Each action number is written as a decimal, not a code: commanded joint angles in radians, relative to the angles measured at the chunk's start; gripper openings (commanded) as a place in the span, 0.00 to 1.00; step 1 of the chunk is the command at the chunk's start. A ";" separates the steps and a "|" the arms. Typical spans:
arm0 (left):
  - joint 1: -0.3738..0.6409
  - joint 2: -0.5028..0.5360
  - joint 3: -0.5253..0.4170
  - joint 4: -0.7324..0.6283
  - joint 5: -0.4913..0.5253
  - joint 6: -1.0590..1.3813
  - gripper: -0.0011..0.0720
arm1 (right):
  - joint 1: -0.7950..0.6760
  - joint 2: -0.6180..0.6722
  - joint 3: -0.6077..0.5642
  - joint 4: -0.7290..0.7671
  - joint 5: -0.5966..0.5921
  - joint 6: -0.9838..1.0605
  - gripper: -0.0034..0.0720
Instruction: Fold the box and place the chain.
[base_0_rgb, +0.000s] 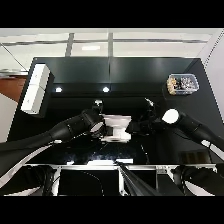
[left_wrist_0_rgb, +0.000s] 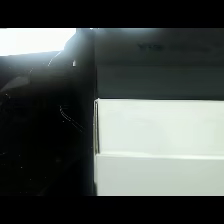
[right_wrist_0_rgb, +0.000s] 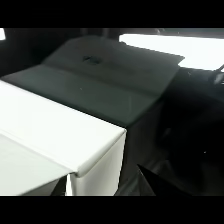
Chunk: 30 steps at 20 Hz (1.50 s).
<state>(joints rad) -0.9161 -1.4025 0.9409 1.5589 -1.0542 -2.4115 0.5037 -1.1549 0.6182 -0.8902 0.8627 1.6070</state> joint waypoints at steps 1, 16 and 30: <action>0.001 0.000 0.000 0.000 -0.001 -0.001 0.06 | 0.094 -0.001 0.069 -0.231 -0.010 0.228 0.67; 0.001 0.000 0.000 0.000 -0.001 -0.001 0.06 | 0.304 -0.094 0.222 -0.547 0.164 0.629 0.49; 0.001 0.000 0.000 0.000 -0.001 -0.001 0.06 | 0.327 -0.171 0.278 -0.598 0.211 0.769 0.37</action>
<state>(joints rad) -0.9161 -1.4025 0.9409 1.5589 -1.0554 -2.4126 0.8219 -1.3174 0.8833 -1.4590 1.0695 2.3241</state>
